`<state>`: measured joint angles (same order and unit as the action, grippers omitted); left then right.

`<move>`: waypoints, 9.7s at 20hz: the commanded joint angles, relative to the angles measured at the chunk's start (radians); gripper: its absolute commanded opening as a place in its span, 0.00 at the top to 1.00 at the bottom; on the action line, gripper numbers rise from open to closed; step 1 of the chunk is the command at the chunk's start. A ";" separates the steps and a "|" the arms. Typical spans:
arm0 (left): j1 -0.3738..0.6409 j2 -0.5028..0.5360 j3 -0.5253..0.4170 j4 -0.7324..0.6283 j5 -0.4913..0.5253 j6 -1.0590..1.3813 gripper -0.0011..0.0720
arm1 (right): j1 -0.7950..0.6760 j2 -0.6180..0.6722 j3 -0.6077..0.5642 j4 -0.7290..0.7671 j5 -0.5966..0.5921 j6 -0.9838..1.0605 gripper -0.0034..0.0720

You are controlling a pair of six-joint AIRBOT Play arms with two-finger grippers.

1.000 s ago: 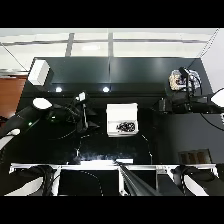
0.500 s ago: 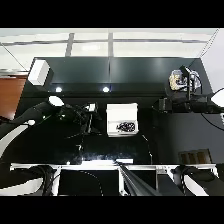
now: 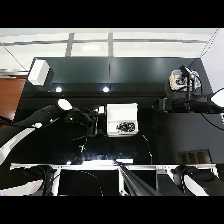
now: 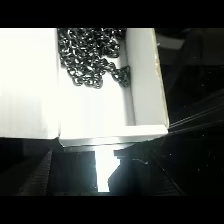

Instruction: Fold the box and place the chain.

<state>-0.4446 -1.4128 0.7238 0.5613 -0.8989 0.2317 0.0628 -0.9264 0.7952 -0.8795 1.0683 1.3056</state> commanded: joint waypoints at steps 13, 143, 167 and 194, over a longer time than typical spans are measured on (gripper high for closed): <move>-0.016 0.003 0.001 0.000 0.002 -0.065 0.02 | 0.000 0.001 0.000 -0.023 0.000 -0.005 0.50; -0.085 0.000 0.001 -0.019 0.113 -0.064 0.39 | 0.286 -0.252 -0.018 0.164 0.004 -1.245 0.74; -0.085 0.000 0.001 -0.019 0.112 -0.064 0.39 | 0.286 -0.229 -0.019 0.167 -0.056 -1.220 0.75; -0.085 0.000 0.001 -0.019 0.112 -0.064 0.39 | 0.286 -0.230 -0.020 0.114 -0.007 -1.151 0.69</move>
<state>-0.5301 -1.4124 0.7246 0.5419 -0.7856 0.1673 0.3489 -1.1564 0.7750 -0.7628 1.0626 0.1539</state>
